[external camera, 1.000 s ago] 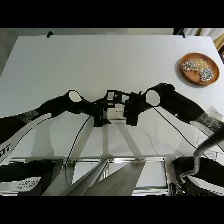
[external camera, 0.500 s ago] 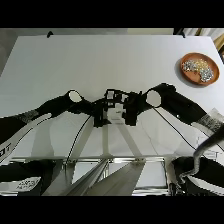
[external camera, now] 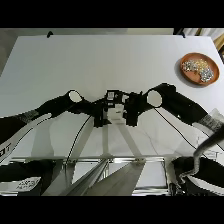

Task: Fold the box and place the chain.

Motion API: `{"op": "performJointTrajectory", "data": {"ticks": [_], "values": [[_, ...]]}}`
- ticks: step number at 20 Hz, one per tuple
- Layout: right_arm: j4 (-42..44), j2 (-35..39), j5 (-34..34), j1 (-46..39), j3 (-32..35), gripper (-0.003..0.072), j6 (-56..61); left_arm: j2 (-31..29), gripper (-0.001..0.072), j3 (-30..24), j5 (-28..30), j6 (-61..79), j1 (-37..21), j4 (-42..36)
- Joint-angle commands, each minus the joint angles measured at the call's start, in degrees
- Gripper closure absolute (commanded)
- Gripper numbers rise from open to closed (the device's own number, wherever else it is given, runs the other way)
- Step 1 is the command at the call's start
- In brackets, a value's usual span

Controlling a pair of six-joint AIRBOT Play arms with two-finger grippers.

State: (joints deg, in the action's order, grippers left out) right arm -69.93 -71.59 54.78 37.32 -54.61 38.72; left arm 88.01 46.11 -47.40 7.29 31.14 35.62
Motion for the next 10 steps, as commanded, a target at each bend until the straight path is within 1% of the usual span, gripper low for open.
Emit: {"op": "performJointTrajectory", "data": {"ticks": [1, 5, 6, 7, 9, 10], "values": [[3.4, 1.9, 0.1, -1.1, 0.0, 0.0362, -0.2, 0.0, 0.0698, 0.0, 0.0, 0.0, 0.0, 0.0], [5.6, 4.6, 2.0, -3.1, 0.1, 0.0363, -0.2, 0.0, 0.0698, 0.0, 0.0, 0.0, 0.0, 0.0], [8.0, 4.8, 1.8, -3.8, 0.3, 0.0364, -0.2, 0.0, 0.0698, 0.0, 0.0, 0.0, 0.0, 0.0], [11.2, 4.8, 0.7, -4.8, 0.8, 0.0386, -0.3, 0.0, 0.0698, 0.0, 0.0, 0.0, 0.0, 0.0], [21.4, 4.8, -6.6, -7.0, 4.5, 0.0624, -1.8, 0.0, 0.0698, 0.0, 0.0, 0.0, 0.0, 0.0], [27.3, 4.8, -10.6, -7.9, 7.3, 0.0670, -4.7, 0.0, 0.0698, 0.0, 0.0, 0.0, 0.0, 0.0]]}}
